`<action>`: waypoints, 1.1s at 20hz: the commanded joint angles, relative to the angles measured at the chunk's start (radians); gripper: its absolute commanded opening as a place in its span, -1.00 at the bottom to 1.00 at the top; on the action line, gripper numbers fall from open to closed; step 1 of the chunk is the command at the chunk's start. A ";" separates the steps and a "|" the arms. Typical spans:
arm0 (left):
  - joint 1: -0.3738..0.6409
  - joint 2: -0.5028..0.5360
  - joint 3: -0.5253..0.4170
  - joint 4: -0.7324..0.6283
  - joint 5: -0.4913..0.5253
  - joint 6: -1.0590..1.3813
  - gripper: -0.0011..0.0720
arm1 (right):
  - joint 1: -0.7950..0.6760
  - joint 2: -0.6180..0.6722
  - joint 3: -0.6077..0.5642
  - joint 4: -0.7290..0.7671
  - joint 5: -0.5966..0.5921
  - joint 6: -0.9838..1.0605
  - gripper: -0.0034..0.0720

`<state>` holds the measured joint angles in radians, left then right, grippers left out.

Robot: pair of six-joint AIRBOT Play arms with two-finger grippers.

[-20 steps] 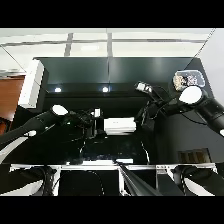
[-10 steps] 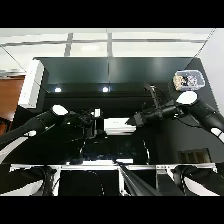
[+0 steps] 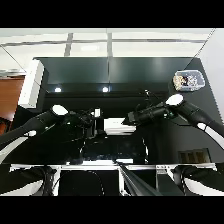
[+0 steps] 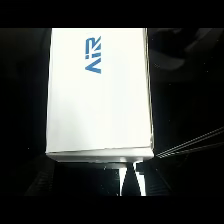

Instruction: Fold the box and place the chain.

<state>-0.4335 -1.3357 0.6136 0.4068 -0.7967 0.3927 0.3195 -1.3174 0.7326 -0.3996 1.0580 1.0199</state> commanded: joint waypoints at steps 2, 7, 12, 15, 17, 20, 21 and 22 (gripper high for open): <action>0.000 0.000 0.001 0.000 0.000 0.000 0.06 | 0.027 -0.014 -0.001 -0.093 -0.052 0.043 -0.86; 0.000 0.000 0.001 0.000 0.000 0.000 0.06 | 0.027 -0.014 -0.001 -0.136 -0.070 0.060 -0.87; 0.000 0.000 0.001 0.000 -0.001 0.000 0.06 | 0.027 -0.014 -0.001 -0.136 -0.076 0.060 -0.86; 0.000 0.000 0.001 0.000 0.000 0.000 0.06 | 0.027 -0.014 0.000 -0.133 -0.071 0.060 -0.86; 0.001 0.000 0.001 0.000 0.004 0.000 0.06 | 0.019 -0.011 0.007 -0.133 -0.033 0.056 -0.86; 0.006 0.000 0.001 -0.001 0.004 -0.003 0.06 | -0.087 0.043 0.093 -0.153 0.205 0.037 -0.86; 0.006 0.000 0.001 0.000 0.004 -0.003 0.06 | -0.143 0.083 0.129 -0.165 0.286 0.037 -0.86; 0.006 0.003 0.001 0.000 0.003 -0.003 0.06 | -0.198 0.126 0.157 -0.176 0.340 0.038 -0.86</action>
<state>-0.4294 -1.3346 0.6136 0.4053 -0.7956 0.3912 0.2287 -1.2644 0.8196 -0.5694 1.1828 1.0653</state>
